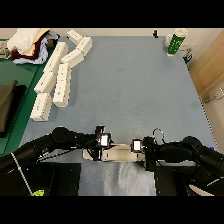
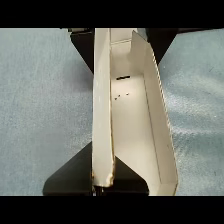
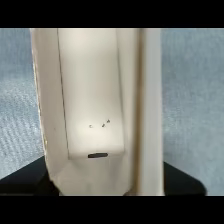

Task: Fold the box.

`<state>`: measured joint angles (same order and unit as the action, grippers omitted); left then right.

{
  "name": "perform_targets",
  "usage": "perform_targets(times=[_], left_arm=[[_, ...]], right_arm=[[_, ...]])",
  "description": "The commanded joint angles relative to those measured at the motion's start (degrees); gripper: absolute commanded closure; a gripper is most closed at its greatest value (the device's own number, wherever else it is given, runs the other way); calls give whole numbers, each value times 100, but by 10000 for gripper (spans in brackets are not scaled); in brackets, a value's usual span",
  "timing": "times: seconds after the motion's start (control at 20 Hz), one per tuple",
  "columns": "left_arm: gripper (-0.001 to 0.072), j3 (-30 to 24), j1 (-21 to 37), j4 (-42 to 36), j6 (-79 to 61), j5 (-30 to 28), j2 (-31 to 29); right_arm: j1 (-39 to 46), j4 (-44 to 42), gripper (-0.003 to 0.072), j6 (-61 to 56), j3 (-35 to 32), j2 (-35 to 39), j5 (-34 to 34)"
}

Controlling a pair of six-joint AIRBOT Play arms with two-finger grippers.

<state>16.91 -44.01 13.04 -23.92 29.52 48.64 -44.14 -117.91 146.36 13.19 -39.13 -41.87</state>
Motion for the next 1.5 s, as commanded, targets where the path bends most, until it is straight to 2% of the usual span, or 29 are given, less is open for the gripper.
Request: perform_targets(times=[0.0,0.3,0.35,0.4,0.9,1.1,1.15,1.2,1.45], left_arm=[[694,-2,7,2,-2,7,2],[694,-2,7,2,-2,4,2],[694,-2,7,2,-2,4,2],[694,-2,7,2,-2,7,2],[694,-2,7,2,-2,4,2],[694,-2,7,2,-2,7,2],[694,-2,7,2,-2,4,2],[694,-2,7,2,-2,4,2],[694,-2,7,2,-2,4,2]], right_arm=[[173,-116,61,-35,4,76,13],[177,-304,61,223,7,57,26],[175,-302,33,223,7,59,31],[177,-302,-34,223,7,57,20],[179,-348,-34,221,31,315,-216],[175,-385,-34,225,31,302,-61],[175,-387,-30,264,31,299,2],[175,-393,12,289,28,299,55],[151,-619,11,575,28,-157,116]])
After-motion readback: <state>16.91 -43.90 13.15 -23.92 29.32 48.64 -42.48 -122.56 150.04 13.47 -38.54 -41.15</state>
